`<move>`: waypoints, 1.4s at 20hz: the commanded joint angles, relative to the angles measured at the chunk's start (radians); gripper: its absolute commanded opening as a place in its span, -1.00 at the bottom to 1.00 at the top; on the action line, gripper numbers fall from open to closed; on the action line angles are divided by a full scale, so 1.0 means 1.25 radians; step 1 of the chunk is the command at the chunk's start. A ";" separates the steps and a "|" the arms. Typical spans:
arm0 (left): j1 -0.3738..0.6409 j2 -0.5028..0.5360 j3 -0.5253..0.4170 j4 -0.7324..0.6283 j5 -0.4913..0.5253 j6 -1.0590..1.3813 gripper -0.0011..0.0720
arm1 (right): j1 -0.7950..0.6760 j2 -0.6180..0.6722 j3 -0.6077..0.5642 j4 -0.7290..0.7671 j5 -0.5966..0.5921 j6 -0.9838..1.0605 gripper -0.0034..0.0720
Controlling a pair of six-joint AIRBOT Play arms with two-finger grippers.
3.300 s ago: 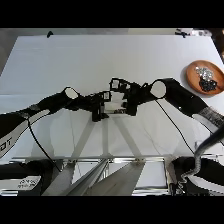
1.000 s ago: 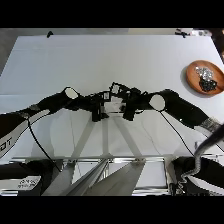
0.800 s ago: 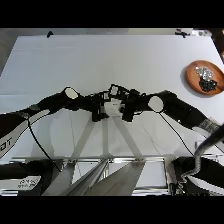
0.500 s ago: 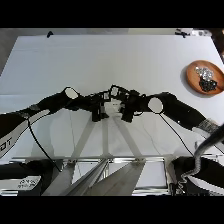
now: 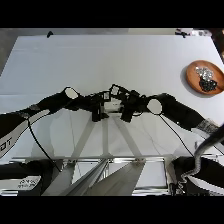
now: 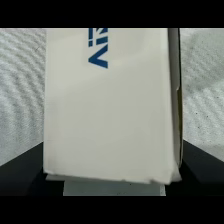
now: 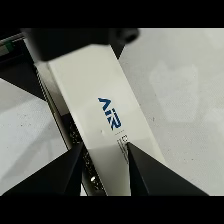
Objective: Fold the box and place the chain.
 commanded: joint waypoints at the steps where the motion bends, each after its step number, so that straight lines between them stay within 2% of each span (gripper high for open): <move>1: 0.000 0.000 0.000 0.001 0.000 0.001 0.42 | 0.000 0.004 -0.001 0.000 0.033 0.002 -0.09; 3: 0.000 0.000 0.000 0.001 0.000 0.001 0.42 | 0.001 0.020 -0.001 0.000 0.032 0.002 0.24; 4: 0.000 0.000 0.000 0.001 0.000 0.001 0.42 | 0.002 0.029 -0.001 -0.001 0.034 0.002 0.31; 10: 0.000 0.000 0.000 0.001 0.000 0.001 0.42 | 0.010 0.092 -0.002 -0.031 0.043 0.009 0.32; 11: 0.000 0.000 0.000 0.001 0.000 0.001 0.42 | 0.010 0.105 -0.002 -0.032 0.035 0.041 0.12; 12: 0.000 0.000 0.000 0.001 0.000 0.001 0.42 | 0.008 0.116 -0.003 -0.034 0.021 0.085 -0.31; 13: 0.000 0.000 0.000 0.001 0.000 0.001 0.42 | 0.008 0.125 -0.007 -0.035 -0.004 0.130 -0.87; 17: 0.000 0.000 0.000 0.001 0.000 0.001 0.42 | 0.011 0.129 -0.136 -0.034 -0.255 0.255 -0.88; 19: 0.000 0.000 0.000 0.001 0.000 0.001 0.42 | 0.031 0.129 -0.195 -0.034 -0.339 0.259 -0.88; 23: 0.000 0.000 0.000 0.001 0.000 0.001 0.42 | 0.080 0.113 -0.224 -0.034 -0.433 0.254 -0.88; 28: 0.000 0.000 0.000 0.001 0.000 0.001 0.42 | 0.136 0.092 -0.251 -0.119 -0.431 0.244 -0.88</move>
